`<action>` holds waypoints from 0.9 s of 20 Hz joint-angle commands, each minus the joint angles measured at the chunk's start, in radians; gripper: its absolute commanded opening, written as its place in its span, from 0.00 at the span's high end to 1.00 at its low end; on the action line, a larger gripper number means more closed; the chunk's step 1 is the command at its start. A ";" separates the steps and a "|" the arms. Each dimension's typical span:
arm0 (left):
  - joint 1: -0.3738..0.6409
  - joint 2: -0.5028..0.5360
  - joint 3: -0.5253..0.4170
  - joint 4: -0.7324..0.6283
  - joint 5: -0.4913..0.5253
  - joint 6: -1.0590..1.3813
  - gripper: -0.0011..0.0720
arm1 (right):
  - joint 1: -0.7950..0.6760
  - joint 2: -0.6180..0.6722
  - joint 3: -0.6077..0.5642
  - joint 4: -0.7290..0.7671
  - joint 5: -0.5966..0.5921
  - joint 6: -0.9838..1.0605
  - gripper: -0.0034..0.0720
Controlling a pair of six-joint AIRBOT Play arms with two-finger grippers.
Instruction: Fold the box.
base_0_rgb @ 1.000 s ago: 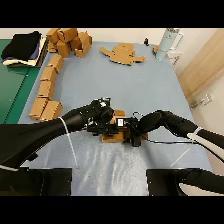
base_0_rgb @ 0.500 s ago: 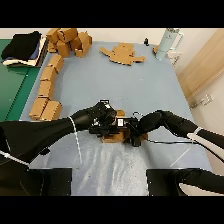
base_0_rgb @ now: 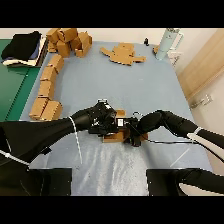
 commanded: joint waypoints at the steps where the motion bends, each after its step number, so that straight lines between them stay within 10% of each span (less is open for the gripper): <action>1: 0.000 0.002 0.001 -0.008 -0.035 0.008 0.36 | 0.000 -0.001 0.000 -0.001 0.000 -0.001 0.26; 7: 0.002 0.003 0.005 0.006 -0.043 0.005 0.35 | 0.000 -0.001 0.000 -0.001 0.000 -0.001 0.26; 11: 0.002 0.002 0.005 0.009 -0.031 0.008 0.97 | 0.000 -0.001 0.000 -0.001 0.000 -0.001 0.26; 15: 0.002 0.002 0.005 -0.005 -0.008 0.006 0.96 | 0.000 -0.001 0.000 -0.001 0.000 -0.001 0.26; 18: 0.002 0.003 0.005 -0.058 -0.019 0.001 0.15 | 0.000 -0.001 0.000 -0.001 0.000 -0.001 0.26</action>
